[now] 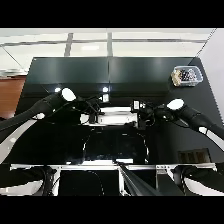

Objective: Fold the box and place the chain.

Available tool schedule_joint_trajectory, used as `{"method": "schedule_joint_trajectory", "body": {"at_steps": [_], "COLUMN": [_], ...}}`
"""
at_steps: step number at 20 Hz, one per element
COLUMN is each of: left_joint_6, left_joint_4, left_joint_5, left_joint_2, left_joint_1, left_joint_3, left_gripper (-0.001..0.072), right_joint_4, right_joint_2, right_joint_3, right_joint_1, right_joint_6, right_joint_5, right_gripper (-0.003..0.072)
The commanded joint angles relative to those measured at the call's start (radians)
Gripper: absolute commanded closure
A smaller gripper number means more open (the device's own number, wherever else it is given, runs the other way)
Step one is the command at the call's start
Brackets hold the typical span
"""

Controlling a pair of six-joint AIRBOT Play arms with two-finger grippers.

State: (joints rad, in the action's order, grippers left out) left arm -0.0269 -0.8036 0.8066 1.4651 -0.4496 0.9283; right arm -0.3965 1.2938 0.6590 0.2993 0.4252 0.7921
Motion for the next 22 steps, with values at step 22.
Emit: {"method": "schedule_joint_trajectory", "body": {"at_steps": [22], "left_joint_6": [0.004], "left_joint_4": [0.000], "left_joint_5": [0.042], "left_joint_2": [0.025], "left_joint_1": [0.001], "left_joint_3": [0.015], "left_gripper": [0.0679], "right_joint_4": [-0.130], "right_joint_2": [0.080], "right_joint_3": [0.016], "right_joint_1": [0.042], "right_joint_6": [-0.092], "right_joint_5": [-0.052], "right_gripper": [-0.0008]}}
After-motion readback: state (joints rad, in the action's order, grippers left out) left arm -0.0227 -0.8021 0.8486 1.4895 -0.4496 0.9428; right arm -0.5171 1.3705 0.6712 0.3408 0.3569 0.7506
